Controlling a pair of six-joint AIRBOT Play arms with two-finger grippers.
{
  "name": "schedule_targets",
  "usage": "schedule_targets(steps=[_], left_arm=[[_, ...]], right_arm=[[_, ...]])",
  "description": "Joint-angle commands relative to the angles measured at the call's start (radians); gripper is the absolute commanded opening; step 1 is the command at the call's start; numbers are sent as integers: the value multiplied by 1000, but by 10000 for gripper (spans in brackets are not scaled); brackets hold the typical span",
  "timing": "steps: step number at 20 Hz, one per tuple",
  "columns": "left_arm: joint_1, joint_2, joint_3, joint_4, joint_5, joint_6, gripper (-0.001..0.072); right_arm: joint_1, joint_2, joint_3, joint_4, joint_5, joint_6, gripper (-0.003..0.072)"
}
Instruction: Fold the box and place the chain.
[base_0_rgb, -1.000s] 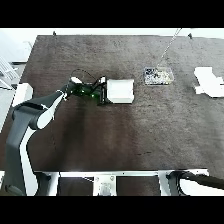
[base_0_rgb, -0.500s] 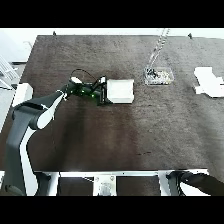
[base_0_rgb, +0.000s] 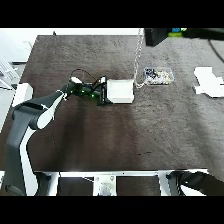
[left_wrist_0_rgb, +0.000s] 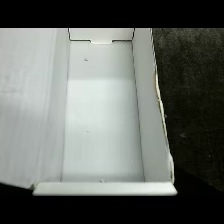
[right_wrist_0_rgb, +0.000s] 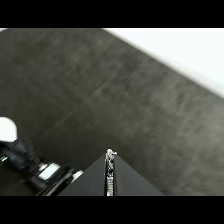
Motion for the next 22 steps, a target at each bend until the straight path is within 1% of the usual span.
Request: schedule_targets(steps=[1, 7, 9, 13, 15, 16, 18, 19, 20, 21, 22], left_arm=[[0, 0, 1, 0, 0, 0, 350], [0, 0, 1, 0, 0, 0, 351], [0, 0, 1, 0, 0, 0, 350], [0, 0, 1, 0, 0, 0, 351], [0, 0, 1, 0, 0, 0, 350], [0, 0, 1, 0, 0, 0, 351], [0, 0, 1, 0, 0, 0, 350], [0, 0, 1, 0, 0, 0, 351], [0, 0, 1, 0, 0, 0, 350], [0, 0, 1, 0, 0, 0, 350], [0, 0, 1, 0, 0, 0, 350]], right_arm=[[19, -1, -88, 52, -24, 5, 7], [35, -6, -288, 111, -226, 37, 7], [35, -33, -368, 123, -337, 37, 7], [39, -160, -591, 140, -591, 53, 7], [39, -256, -697, 151, -766, 56, 7], [39, -299, -718, 153, -819, 56, 7], [39, -368, -717, 154, -831, 56, 9], [37, -379, -716, 154, -831, 56, 158], [33, -373, -714, 154, -831, 56, 351], [27, -355, -709, 153, -831, 55, 370], [14, -320, -706, 149, -831, 55, 369]])
